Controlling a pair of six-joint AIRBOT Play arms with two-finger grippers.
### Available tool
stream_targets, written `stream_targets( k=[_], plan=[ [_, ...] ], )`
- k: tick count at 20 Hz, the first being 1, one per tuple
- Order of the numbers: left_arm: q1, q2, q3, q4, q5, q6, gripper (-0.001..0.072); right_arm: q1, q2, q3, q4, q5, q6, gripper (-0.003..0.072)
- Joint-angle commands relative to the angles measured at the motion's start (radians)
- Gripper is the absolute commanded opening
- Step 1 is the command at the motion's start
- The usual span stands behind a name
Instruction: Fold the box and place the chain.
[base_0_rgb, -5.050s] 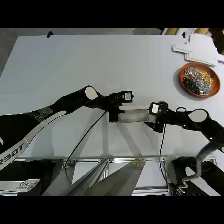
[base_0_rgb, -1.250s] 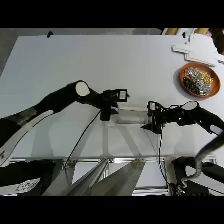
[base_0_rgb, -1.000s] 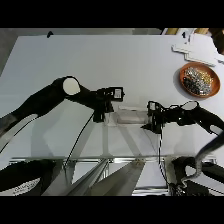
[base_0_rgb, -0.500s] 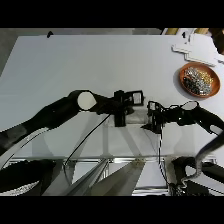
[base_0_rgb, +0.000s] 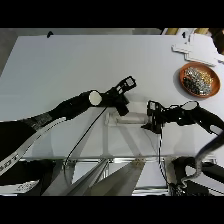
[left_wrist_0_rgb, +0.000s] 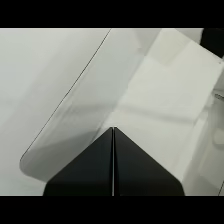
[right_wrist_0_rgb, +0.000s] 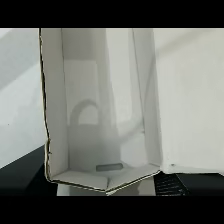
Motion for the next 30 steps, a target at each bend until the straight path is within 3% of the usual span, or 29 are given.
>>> stream_targets(
  k=[1,5,10,12,15,20,22,28,30],
  plan=[
    [0.006,0.007,0.001,0.003,-0.006,-0.025,0.0004,0.000,0.001,0.001,-0.001,0.002,0.000,0.0337],
    [0.017,0.121,0.001,0.086,-0.127,-0.024,0.0004,0.000,0.001,0.001,-0.002,0.002,0.000,0.0337],
    [0.031,0.216,0.001,0.407,-0.530,-0.025,0.0007,0.000,0.001,0.001,-0.002,0.002,0.000,0.0337],
    [0.034,0.214,0.000,0.480,-0.612,-0.026,0.0011,0.000,0.001,0.001,-0.002,0.002,0.000,0.0337],
    [0.042,0.208,0.000,0.488,-0.615,-0.025,0.0089,0.000,0.001,0.001,-0.002,0.002,0.000,0.0337],
    [0.042,0.166,0.000,0.517,-0.613,-0.005,0.0090,0.000,0.001,0.001,-0.002,0.002,0.000,0.0337],
    [0.042,0.139,0.000,0.520,-0.612,0.024,0.0160,0.000,0.001,0.001,-0.004,0.002,0.000,0.0337],
    [0.042,0.113,0.000,0.562,-0.613,0.039,0.0155,0.000,0.001,0.001,-0.004,0.002,0.000,0.0337],
    [0.042,0.113,0.000,0.599,-0.628,0.027,0.0236,0.000,0.001,0.001,-0.004,0.002,0.000,0.0337]
  ],
)
